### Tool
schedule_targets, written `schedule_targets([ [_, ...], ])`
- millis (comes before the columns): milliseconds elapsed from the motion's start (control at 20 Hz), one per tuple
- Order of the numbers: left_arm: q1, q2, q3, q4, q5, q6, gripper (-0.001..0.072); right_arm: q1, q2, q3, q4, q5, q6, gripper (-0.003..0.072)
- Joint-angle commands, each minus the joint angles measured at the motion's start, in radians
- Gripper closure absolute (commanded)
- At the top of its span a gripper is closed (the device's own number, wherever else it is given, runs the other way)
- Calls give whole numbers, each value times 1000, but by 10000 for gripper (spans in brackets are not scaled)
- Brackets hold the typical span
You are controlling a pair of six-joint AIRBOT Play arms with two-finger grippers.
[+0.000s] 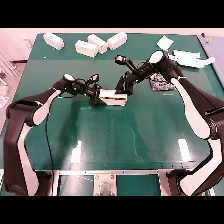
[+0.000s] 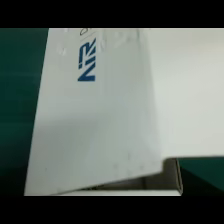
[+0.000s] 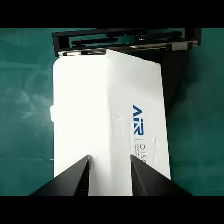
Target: Fold the box and place the chain.
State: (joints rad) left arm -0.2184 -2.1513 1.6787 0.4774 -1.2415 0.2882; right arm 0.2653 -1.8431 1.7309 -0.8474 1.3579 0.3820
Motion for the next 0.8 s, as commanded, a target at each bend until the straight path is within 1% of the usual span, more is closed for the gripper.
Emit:
schedule_targets([
  [0,1,1,1,0,0,0,117,1,0,0,-4,-2,-2,419],
  [100,1,1,1,0,0,0,118,1,0,0,-3,2,-2,420],
  [350,1,1,1,0,0,0,118,1,-1,-3,-2,57,-2,416],
  [400,1,1,1,0,0,0,118,1,-3,-3,-1,57,-1,430],
  [750,1,1,1,0,0,0,118,1,-26,-3,0,42,2,427],
])
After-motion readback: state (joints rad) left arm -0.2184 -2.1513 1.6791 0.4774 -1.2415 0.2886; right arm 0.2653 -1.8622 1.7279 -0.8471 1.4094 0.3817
